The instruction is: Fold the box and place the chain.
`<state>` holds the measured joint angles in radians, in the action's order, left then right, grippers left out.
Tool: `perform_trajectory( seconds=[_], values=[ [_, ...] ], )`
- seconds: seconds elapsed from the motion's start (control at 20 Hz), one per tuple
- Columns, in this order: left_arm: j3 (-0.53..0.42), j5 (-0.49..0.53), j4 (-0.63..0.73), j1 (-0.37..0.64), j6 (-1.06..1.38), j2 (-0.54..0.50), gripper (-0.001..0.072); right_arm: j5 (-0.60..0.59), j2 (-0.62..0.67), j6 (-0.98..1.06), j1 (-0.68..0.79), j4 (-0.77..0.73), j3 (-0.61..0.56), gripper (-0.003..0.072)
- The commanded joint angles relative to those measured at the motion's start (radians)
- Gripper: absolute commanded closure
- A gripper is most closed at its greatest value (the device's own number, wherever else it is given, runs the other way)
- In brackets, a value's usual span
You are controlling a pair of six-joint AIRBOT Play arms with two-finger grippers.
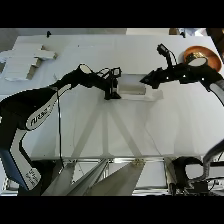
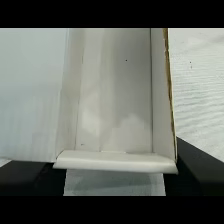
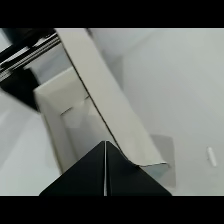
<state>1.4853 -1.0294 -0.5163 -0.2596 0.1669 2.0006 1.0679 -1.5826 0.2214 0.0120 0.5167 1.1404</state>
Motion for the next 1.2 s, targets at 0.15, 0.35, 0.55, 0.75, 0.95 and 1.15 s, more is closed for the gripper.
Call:
perform_trajectory(
  seconds=[0.15, 0.35, 0.55, 0.75, 0.95, 1.15],
  values=[
    [0.0, 0.0, 0.0, 0.0, 0.0, 0.0, 0.0359, -0.255, -0.076, 0.018, -0.012, -0.074, 0.001, 0.0681],
    [0.0, 0.0, 0.0, 0.0, 0.0, 0.0, 0.0359, -0.263, -0.119, 0.061, -0.013, -0.005, 0.001, 0.0681],
    [0.0, 0.0, 0.0, 0.0, 0.0, 0.0, 0.0359, -0.235, -0.122, 0.071, -0.013, 0.011, 0.001, 0.0681],
    [0.0, 0.0, 0.0, 0.0, 0.0, 0.0, 0.0359, -0.151, -0.097, 0.07, -0.013, 0.004, 0.045, 0.0677],
    [0.0, 0.0, 0.0, 0.0, 0.0, 0.0, 0.0359, -0.14, 0.013, 0.066, -0.008, 0.073, 0.092, 0.066],
    [0.0, 0.0, 0.0, 0.0, 0.0, 0.0, 0.0359, -0.054, 0.122, 0.066, -0.005, 0.483, 0.094, 0.0436]
  ],
)
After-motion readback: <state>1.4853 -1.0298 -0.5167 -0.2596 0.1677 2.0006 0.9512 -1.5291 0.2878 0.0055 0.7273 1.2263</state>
